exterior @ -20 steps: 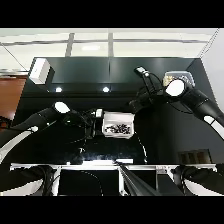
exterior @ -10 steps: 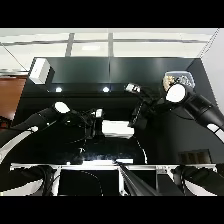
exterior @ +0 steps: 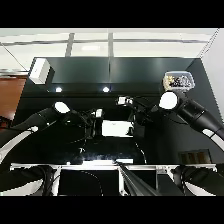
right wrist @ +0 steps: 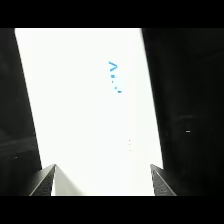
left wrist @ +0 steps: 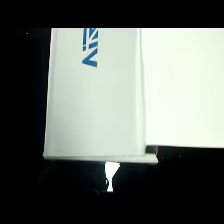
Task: Fold the box and place the chain.
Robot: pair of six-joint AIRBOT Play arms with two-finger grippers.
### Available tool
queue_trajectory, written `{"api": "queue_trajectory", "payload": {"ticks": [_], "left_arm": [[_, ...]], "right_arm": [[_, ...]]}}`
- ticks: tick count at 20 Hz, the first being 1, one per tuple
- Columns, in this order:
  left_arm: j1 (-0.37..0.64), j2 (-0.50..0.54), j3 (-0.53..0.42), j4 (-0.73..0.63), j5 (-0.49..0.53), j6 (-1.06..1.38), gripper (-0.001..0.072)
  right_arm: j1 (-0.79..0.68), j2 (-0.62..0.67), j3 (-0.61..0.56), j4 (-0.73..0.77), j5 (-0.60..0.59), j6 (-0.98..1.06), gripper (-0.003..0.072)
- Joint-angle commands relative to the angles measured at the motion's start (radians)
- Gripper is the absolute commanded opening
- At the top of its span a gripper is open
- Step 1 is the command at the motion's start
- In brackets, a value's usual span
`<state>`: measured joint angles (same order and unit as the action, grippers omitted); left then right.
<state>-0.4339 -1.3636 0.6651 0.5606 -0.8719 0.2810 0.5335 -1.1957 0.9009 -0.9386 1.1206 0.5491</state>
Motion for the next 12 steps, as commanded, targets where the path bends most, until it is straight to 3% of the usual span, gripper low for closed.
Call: {"api": "queue_trajectory", "payload": {"ticks": [1, 6, 7, 8, 12], "left_arm": [[-0.001, 0.0, 0.0, 0.0, 0.0, 0.0, 0.0355], [-0.001, 0.0, 0.0, 0.0, -0.001, 0.0, 0.0355], [-0.001, 0.0, 0.0, 0.0, -0.001, 0.0, 0.0355], [-0.001, 0.0, 0.0, 0.0, -0.001, 0.0, 0.0355], [-0.001, 0.0, 0.0, 0.0, -0.001, 0.0, 0.0355]], "right_arm": [[0.029, 0.0, -0.002, -0.026, -0.034, -0.007, 0.072], [0.029, 0.001, -0.001, -0.06, -0.142, -0.005, 0.072], [0.029, 0.002, -0.001, -0.059, -0.135, 0.004, 0.068], [0.029, 0.002, -0.001, -0.06, -0.121, 0.026, 0.05], [0.028, 0.002, -0.001, -0.076, -0.096, 0.083, 0.0476]]}}
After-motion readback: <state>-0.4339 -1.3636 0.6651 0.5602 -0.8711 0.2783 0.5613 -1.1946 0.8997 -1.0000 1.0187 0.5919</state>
